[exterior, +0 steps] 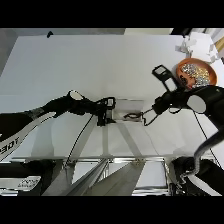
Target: Fold the box and place the chain.
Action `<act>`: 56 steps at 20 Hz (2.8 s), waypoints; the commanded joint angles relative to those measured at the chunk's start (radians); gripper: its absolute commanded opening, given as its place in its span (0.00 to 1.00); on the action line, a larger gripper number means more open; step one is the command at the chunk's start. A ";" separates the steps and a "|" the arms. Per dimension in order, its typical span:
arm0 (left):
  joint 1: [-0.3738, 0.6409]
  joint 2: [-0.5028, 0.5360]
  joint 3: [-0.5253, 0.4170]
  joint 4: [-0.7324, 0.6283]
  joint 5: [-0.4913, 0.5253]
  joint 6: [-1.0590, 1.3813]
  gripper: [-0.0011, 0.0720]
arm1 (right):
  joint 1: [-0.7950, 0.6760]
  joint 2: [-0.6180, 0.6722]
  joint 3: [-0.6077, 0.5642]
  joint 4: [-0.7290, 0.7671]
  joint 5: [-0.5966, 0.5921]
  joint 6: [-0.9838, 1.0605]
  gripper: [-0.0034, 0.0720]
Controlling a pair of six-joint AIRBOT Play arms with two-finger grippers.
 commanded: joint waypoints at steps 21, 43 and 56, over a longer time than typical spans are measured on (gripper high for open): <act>0.000 0.000 0.000 0.000 0.000 0.000 0.03 | -0.153 -0.306 -0.056 0.068 -0.007 -0.021 0.39; 0.000 0.000 0.000 0.000 0.000 0.000 0.03 | -0.115 -0.243 -0.060 0.076 -0.021 -0.021 0.07; 0.000 0.000 0.000 0.000 0.000 0.000 0.03 | -0.115 -0.214 -0.061 0.208 -0.012 -0.049 0.07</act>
